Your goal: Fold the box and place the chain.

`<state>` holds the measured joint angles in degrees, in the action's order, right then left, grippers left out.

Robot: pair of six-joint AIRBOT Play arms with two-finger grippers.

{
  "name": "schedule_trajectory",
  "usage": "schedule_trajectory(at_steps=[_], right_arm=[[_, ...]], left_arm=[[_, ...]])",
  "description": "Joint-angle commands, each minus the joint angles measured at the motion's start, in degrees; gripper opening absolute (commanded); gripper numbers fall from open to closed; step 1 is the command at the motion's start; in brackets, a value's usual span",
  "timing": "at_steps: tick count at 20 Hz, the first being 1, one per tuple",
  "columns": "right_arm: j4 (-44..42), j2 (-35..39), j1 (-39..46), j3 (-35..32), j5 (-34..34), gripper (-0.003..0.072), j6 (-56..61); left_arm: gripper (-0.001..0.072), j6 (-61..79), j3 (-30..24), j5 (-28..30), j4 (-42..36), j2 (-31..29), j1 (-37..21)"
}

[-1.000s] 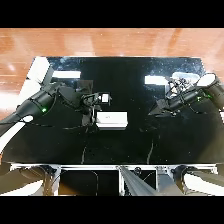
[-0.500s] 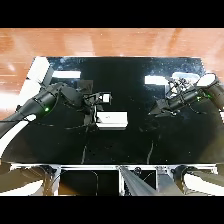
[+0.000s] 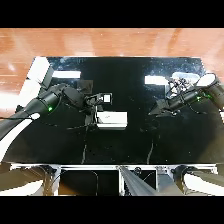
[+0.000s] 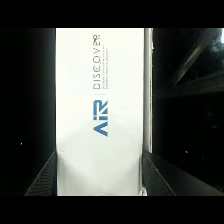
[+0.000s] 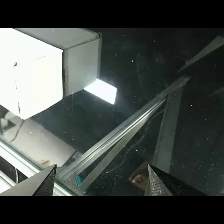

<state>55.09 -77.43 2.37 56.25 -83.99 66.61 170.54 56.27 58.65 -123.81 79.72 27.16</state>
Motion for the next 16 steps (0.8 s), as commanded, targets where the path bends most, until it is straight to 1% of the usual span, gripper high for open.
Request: schedule_trajectory(at_steps=[1,6,9,10,11,14,16], right_arm=[[0.0,0.0,0.0,0.0,0.3,0.0720,0.0],[0.0,0.0,0.0,0.0,0.7,0.0720,0.0],[0.1,0.0,0.0,0.0,0.7,0.0720,0.0],[0.3,0.0,0.0,0.0,0.7,0.0720,0.0],[0.5,0.0,0.0,0.0,0.7,0.0720,0.0],[1.2,0.0,0.0,0.0,0.7,0.0720,0.0],[1.6,0.0,0.0,0.0,0.7,0.0720,0.0]], left_arm=[[0.0634,-1.7,0.0,0.1,0.0,0.5,0.0],[0.0628,-3.0,0.0,1.7,0.2,2.8,0.3],[0.0600,-3.4,0.0,2.0,0.1,3.3,1.2],[0.0500,-4.5,0.0,1.8,0.3,3.3,1.5],[0.0337,-5.3,0.1,1.8,0.3,3.3,1.6],[0.0018,-5.7,1.0,3.0,0.8,3.2,1.6],[0.0019,-9.9,3.1,4.7,2.4,3.2,1.6]])
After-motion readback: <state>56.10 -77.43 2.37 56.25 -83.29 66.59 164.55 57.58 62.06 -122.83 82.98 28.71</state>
